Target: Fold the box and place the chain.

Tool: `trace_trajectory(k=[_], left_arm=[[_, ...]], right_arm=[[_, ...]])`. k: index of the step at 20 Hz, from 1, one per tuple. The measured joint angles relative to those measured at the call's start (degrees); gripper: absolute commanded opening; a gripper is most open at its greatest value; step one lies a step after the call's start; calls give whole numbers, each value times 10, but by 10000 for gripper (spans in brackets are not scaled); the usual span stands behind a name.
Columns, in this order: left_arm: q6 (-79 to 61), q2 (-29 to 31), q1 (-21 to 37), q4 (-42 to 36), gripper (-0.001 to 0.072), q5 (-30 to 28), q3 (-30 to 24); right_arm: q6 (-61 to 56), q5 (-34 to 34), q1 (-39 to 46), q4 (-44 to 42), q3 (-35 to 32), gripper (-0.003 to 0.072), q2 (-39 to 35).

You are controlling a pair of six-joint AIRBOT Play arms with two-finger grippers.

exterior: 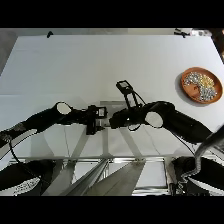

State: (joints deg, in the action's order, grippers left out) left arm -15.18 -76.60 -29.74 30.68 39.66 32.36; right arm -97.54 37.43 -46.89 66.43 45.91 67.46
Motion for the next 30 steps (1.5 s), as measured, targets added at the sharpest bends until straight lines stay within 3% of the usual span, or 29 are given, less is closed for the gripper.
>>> trace_trajectory(k=[5, 8, 9, 15, 19, 25, 30], left_arm=[[0, 0, 0, 0, 273, 0, 0], [0, 0, 0, 0, 273, 0, 0], [0, 0, 0, 0, 273, 0, 0], [1, 0, 0, 0, 273, 0, 0], [-1, 0, 0, 0, 273, -2, 0], [-1, 0, 0, 0, 273, 0, 0], [0, 0, 0, 0, 273, 0, 0]], right_arm=[[-1, -31, -7, -28, 0, 34, 48], [-2, -37, -8, -35, 0, 341, 59], [-2, -38, -8, -37, 0, 360, 61], [-1, -49, -8, -41, 0, 360, 58], [-1, -30, 24, -38, 2, 359, 11], [4, 119, 105, 19, 2, 352, -94], [27, 223, 158, 72, 2, 346, -127]])
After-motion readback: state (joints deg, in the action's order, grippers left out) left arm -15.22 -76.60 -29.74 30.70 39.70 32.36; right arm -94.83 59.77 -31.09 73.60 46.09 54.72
